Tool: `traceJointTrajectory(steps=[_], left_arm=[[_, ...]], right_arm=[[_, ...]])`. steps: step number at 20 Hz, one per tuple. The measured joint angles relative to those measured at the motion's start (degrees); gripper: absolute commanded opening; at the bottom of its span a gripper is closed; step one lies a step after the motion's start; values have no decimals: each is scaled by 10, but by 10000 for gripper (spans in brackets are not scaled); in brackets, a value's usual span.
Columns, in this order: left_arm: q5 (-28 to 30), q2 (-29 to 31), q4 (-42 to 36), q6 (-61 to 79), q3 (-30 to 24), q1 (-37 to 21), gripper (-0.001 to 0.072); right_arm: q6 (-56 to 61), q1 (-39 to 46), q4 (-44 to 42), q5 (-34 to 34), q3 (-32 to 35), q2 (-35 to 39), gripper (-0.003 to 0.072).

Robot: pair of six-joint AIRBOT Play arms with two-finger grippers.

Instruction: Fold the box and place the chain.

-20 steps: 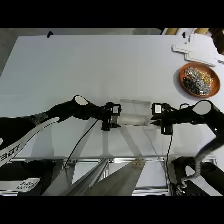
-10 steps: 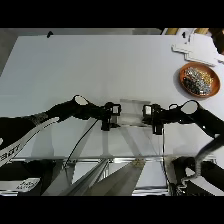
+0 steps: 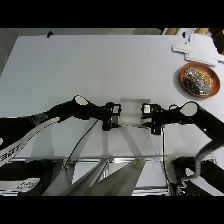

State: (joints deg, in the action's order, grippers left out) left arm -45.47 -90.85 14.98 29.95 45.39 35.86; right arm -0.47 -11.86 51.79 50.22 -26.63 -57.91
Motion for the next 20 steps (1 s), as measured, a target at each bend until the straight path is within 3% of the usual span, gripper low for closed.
traceJointTrajectory(steps=[6,8,10,12,20], left_arm=[[3,0,7,0,-1,0,149],[5,0,5,0,0,0,149],[3,0,5,0,0,0,149],[3,0,5,0,0,0,149],[2,0,5,0,0,0,149]], right_arm=[[157,4,77,37,2,100,328],[218,23,87,39,2,124,190],[281,58,93,46,2,139,149],[341,103,96,53,2,147,20],[561,232,85,37,47,129,19]])
